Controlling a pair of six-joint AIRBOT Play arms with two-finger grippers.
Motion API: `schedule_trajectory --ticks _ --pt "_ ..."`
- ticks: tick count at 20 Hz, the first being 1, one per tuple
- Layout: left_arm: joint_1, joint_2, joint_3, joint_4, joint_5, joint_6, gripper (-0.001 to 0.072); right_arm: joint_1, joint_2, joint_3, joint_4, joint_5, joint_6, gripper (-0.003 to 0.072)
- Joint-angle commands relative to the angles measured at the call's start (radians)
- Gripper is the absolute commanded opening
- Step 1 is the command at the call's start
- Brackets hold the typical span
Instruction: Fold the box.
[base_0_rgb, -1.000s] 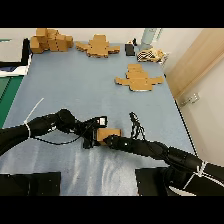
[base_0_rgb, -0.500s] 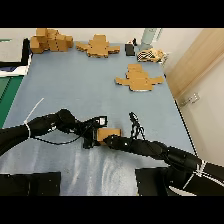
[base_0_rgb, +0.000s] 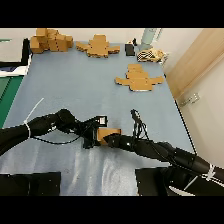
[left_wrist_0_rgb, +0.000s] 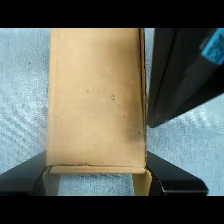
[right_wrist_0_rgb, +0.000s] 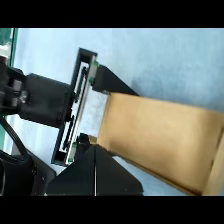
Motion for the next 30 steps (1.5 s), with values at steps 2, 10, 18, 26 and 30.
schedule_trajectory --ticks 2,10,18,26,30 --pt "0.0 0.001 0.0 0.002 0.001 0.003 0.0507 -0.021 0.015 0.039 -0.203 -0.015 0.001 0.0003" --pt "0.0 0.001 0.0 0.002 0.001 0.003 0.0507 -0.248 0.013 0.139 -0.593 -0.376 0.196 0.0003" --pt "0.0 0.001 0.0 0.002 0.0 0.0 0.0507 -0.506 -0.106 0.394 -0.859 -0.749 0.481 0.0005" --pt "0.02 0.058 0.047 0.044 -0.005 -0.182 0.0507 -0.526 -0.28 0.393 -0.898 -0.745 0.588 0.0006" --pt "0.122 0.135 0.092 0.233 0.022 -0.416 0.0507 -0.526 -0.33 0.393 -0.898 -0.745 0.594 0.0006"
